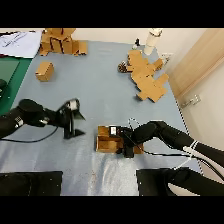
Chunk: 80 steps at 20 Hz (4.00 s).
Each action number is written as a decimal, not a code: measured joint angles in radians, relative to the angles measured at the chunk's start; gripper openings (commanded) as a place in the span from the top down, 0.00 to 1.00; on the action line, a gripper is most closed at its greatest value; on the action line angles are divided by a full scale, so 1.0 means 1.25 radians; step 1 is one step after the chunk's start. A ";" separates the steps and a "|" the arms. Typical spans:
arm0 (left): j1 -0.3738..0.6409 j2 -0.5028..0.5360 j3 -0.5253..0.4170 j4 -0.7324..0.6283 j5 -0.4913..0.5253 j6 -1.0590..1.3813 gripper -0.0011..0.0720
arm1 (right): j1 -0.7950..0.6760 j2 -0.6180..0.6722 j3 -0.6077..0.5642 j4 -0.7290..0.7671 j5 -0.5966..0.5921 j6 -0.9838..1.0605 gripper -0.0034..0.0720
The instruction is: Fold the box.
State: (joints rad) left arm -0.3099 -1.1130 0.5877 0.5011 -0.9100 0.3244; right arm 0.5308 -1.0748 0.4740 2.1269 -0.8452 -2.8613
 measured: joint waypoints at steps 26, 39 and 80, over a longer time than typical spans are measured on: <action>-0.320 -0.056 -0.047 -0.007 0.236 -0.132 0.02 | 0.000 0.000 0.000 0.000 -0.001 0.000 0.51; -0.333 -0.062 -0.048 -0.060 0.249 -0.134 0.02 | 0.000 0.000 0.000 0.000 -0.002 0.000 0.51; -0.341 -0.085 -0.047 -0.065 0.240 -0.123 0.48 | -0.001 0.003 0.001 0.023 -0.052 0.005 0.00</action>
State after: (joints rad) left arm -0.7368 -1.2198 0.5285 0.4202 -0.6094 0.1711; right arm 0.5297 -1.0714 0.4751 2.1559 -0.9108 -2.8552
